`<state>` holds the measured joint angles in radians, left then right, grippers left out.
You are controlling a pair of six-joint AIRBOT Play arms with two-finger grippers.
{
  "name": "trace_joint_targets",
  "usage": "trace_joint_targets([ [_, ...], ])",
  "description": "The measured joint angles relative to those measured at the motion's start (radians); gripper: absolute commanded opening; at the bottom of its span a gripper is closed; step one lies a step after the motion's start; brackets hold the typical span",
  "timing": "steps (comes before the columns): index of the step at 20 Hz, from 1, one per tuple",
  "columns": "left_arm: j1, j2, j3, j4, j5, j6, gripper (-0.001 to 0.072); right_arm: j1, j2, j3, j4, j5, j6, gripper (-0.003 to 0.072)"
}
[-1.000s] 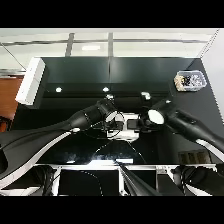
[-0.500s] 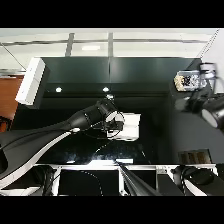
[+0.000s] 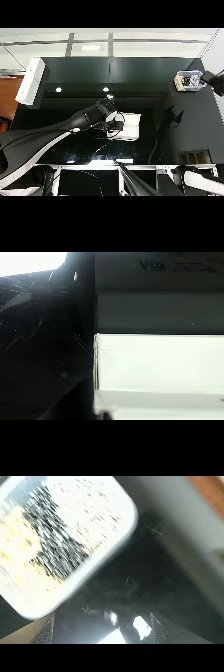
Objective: Fold the box and place the chain.
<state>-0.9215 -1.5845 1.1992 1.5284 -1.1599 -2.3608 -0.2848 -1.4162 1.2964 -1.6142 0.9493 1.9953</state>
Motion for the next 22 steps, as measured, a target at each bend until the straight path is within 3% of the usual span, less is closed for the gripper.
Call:
trace_joint_targets([
  [4, 0.0, 0.0, 0.0, 0.0, -0.003, 0.0, 0.0025, -0.04, -0.296, 0.359, 0.097, 0.183, -0.036, 0.072],
  [9, 0.0, 0.0, 0.0, 0.0, -0.003, 0.0, 0.0025, -0.054, -0.518, 0.618, 0.145, 0.291, -0.026, 0.0701],
  [12, 0.0, 0.0, 0.0, 0.0, -0.004, 0.0, 0.0025, -0.057, -0.584, 0.681, 0.141, 0.311, -0.008, 0.0701],
  [14, 0.0, 0.0, 0.0, 0.0, -0.004, 0.0, 0.0025, -0.058, -0.61, 0.7, 0.115, 0.317, 0.002, 0.0631],
  [22, 0.0, 0.0, 0.0, 0.0, -0.004, 0.0, 0.0025, -0.058, -0.652, 0.719, 0.077, 0.289, 0.017, 0.0628],
])
